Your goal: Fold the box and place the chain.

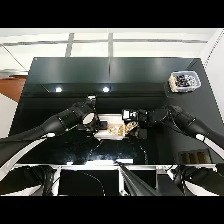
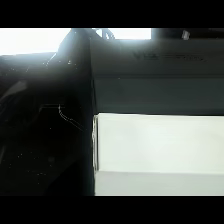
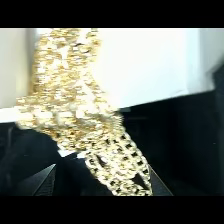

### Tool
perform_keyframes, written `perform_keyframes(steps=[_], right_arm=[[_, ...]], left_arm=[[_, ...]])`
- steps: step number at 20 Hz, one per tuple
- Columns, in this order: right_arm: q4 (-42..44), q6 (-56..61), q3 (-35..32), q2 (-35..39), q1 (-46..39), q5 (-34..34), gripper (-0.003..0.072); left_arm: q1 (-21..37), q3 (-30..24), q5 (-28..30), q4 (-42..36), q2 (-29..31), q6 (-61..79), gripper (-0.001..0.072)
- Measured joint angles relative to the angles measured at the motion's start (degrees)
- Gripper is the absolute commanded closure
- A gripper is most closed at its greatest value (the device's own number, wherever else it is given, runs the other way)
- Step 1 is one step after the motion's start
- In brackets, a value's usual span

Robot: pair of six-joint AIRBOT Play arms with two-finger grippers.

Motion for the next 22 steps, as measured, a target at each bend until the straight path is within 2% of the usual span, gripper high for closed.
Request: perform_keyframes(steps=[10,12,13,14,15,16,17,18,22], right_arm=[[0.02,-1.11,0.02,-2.64,0.09,3.04,-0.0014],[0.04,-1.14,0.02,-2.78,0.07,3.15,0.0212],[0.04,-1.11,0.0,-2.78,0.07,3.15,0.0225],[0.04,-1.11,0.02,-2.84,0.09,3.13,0.0287],[0.04,-1.11,0.02,-2.86,0.09,3.1,0.0459],[0.04,-1.09,0.02,-2.89,0.09,3.04,0.0469],[0.0,-1.05,0.02,-2.89,0.09,2.91,0.0546],[-0.02,-1.03,0.02,-2.89,0.07,2.69,0.0666],[-0.02,0.37,0.02,-2.73,0.07,1.44,0.0663]], left_arm=[[0.0,0.0,0.0,0.0,0.0,0.0,0.0677],[0.0,0.0,0.02,-0.02,0.0,0.0,0.0678],[0.0,0.0,0.02,-0.02,0.0,0.0,0.0677],[0.0,0.0,0.0,0.0,0.0,0.0,0.0677],[0.0,0.0,0.02,-0.02,0.0,0.0,0.0677],[0.0,0.0,0.02,-0.02,0.0,0.0,0.0677],[0.0,0.0,0.02,-0.02,0.0,0.0,0.0677],[0.0,0.0,0.02,-0.02,0.0,0.0,0.0677],[0.0,0.0,0.02,-0.02,0.0,0.0,0.0677]])
